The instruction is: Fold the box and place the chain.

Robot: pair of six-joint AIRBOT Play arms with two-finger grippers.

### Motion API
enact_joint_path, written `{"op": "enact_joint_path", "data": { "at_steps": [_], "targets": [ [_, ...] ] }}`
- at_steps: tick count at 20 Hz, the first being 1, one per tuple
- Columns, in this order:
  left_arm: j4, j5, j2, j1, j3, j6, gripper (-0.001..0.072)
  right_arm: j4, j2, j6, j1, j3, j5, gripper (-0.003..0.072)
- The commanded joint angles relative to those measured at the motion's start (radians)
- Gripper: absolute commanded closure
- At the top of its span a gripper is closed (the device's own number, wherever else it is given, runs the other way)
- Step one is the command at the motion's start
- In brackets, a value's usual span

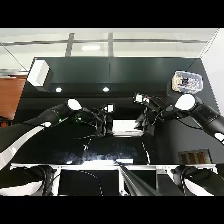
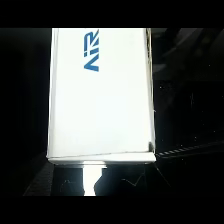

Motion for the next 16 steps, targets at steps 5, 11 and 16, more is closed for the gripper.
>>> {"op": "enact_joint_path", "data": {
  "at_steps": [5,11,16],
  "targets": [
    [0.0,0.0,0.0,0.0,0.0,0.001,0.0282,0.001,0.0,0.0,0.001,0.0,-0.015,0.0384],
    [0.0,0.0,0.0,0.0,0.0,0.001,0.0282,0.001,-0.001,0.0,0.001,-0.024,-0.012,0.0384],
    [0.0,0.0,0.0,0.0,0.0,0.001,0.0283,0.005,-0.001,0.003,0.001,-0.034,-0.009,0.0376]
  ]
}}
